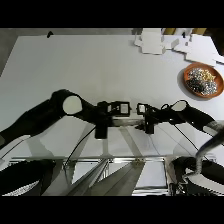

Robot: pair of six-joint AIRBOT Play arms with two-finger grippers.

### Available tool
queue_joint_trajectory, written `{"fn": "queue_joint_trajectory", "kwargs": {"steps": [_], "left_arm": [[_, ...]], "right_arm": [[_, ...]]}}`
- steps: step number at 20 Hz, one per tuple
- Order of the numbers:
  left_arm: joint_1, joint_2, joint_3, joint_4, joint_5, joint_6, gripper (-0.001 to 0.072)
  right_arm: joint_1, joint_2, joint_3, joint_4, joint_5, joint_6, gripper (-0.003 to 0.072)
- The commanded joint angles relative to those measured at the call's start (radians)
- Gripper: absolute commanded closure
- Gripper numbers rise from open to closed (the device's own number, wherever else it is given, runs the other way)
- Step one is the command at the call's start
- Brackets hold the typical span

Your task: Fold the box and place the chain.

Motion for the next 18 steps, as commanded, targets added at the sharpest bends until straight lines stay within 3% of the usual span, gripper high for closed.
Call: {"fn": "queue_joint_trajectory", "kwargs": {"steps": [1, 5, 8, 14, 16, 18], "left_arm": [[-0.048, -0.057, 0.000, -0.074, 0.285, -0.082, 0.0707], [-0.020, -0.148, 0.000, -0.084, 0.585, -0.177, 0.0705], [0.010, -0.185, 0.000, -0.084, 0.697, -0.237, 0.0705], [0.066, -0.283, 0.000, -0.084, 0.579, -0.243, 0.0705], [0.073, -0.252, 0.000, -0.072, 0.551, -0.241, 0.0704], [0.084, -0.180, 0.000, 0.009, 0.447, -0.240, 0.0707]], "right_arm": [[0.000, 0.001, 0.000, 0.000, 0.002, 0.000, 0.0380], [0.000, 0.001, 0.000, 0.000, 0.002, 0.000, 0.0380], [0.000, 0.001, 0.000, 0.000, 0.002, 0.000, 0.0380], [0.000, 0.001, 0.000, 0.000, 0.002, 0.000, 0.0380], [0.000, 0.001, 0.000, 0.000, 0.002, 0.000, 0.0380], [0.000, 0.001, 0.000, 0.000, 0.001, 0.000, 0.0380]]}}
